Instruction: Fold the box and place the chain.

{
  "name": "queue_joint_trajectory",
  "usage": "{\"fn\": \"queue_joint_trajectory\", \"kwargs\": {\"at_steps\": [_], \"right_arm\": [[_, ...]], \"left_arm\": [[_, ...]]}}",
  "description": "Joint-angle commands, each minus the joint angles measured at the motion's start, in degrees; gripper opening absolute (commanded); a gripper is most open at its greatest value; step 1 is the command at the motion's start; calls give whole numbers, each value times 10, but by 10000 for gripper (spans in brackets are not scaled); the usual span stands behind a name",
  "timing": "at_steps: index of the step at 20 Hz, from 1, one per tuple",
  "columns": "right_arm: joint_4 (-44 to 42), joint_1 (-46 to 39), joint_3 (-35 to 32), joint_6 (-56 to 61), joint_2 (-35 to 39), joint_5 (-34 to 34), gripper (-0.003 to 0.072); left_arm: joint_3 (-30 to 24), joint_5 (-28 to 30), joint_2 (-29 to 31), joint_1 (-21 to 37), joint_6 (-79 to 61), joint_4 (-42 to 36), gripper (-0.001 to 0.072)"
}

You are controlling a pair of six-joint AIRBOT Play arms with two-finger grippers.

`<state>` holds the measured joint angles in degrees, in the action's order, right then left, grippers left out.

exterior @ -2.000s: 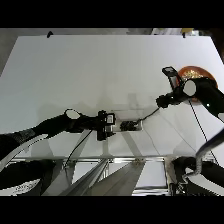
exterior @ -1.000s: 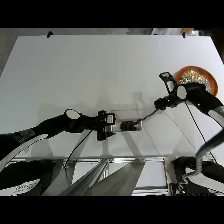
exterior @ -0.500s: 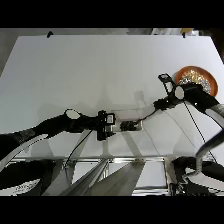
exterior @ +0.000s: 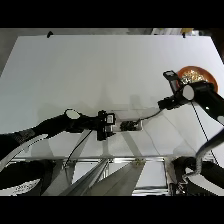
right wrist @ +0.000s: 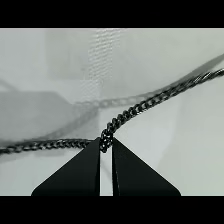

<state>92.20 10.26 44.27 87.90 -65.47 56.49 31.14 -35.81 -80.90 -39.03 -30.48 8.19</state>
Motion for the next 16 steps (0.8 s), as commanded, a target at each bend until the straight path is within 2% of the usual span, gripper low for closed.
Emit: {"fn": "queue_joint_trajectory", "kwargs": {"at_steps": [1, 4, 7, 12, 16], "right_arm": [[-4, 0, 0, -1, 109, 20, 23], [-56, 0, 0, -7, 211, 46, 22], [-153, 0, 0, -46, 278, 90, 23], [-315, 0, 0, -95, 308, 152, 22], [-407, 0, 0, -120, 308, 145, 22]], "left_arm": [[0, 0, 0, 0, 0, 0, 170], [0, 0, 0, 0, 0, 0, 170], [0, 0, 0, 0, 0, 0, 170], [0, 0, 0, 0, 0, 0, 170], [0, 0, 0, 0, 0, 0, 170]]}}
